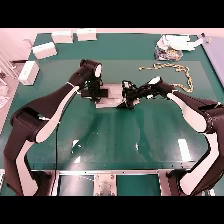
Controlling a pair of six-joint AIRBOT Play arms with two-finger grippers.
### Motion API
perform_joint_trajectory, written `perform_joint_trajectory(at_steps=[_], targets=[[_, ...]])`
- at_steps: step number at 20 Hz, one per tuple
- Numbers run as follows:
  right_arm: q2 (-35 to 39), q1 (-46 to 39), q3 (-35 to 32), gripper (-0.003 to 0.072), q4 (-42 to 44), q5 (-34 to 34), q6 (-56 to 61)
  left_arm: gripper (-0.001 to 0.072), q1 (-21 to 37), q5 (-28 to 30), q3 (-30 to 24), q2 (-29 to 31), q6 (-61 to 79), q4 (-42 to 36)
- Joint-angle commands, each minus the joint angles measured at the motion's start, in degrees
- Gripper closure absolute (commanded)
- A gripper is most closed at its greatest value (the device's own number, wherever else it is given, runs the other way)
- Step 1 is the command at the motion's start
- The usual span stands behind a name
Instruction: Fold the box and place the chain.
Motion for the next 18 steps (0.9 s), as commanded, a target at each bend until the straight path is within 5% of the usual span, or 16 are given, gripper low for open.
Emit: perform_joint_trajectory(at_steps=[1, 3, 4, 12, 14, 18], targets=[[0.04, 0.07, 0.04, 0.0104, -0.09, 0.09, 0.00, 0.0686, -0.02, -0.90, 1.03, 0.09, 0.42, -0.11], [0.04, 0.07, 0.04, 0.0104, -0.09, 0.09, 0.00, 0.0637, -0.02, -0.98, 1.14, 0.09, 0.48, -0.15], [0.04, 0.07, 0.04, 0.0104, -0.09, 0.09, 0.00, 0.0498, -0.02, -0.96, 1.11, 0.09, 0.63, -0.15], [0.04, 0.07, 0.04, 0.0104, -0.09, 0.09, 0.00, 0.0486, -0.02, -0.37, 1.14, 0.09, 1.49, -0.15], [0.04, 0.07, 0.04, 0.0104, -0.09, 0.09, 0.00, 0.0209, 0.37, -1.07, 1.14, 0.11, 3.17, -0.20], [0.04, 0.07, 0.04, 0.0104, -0.09, 0.11, 0.02, 0.0170, 1.44, -2.49, 1.36, 0.63, 6.10, -1.44]])
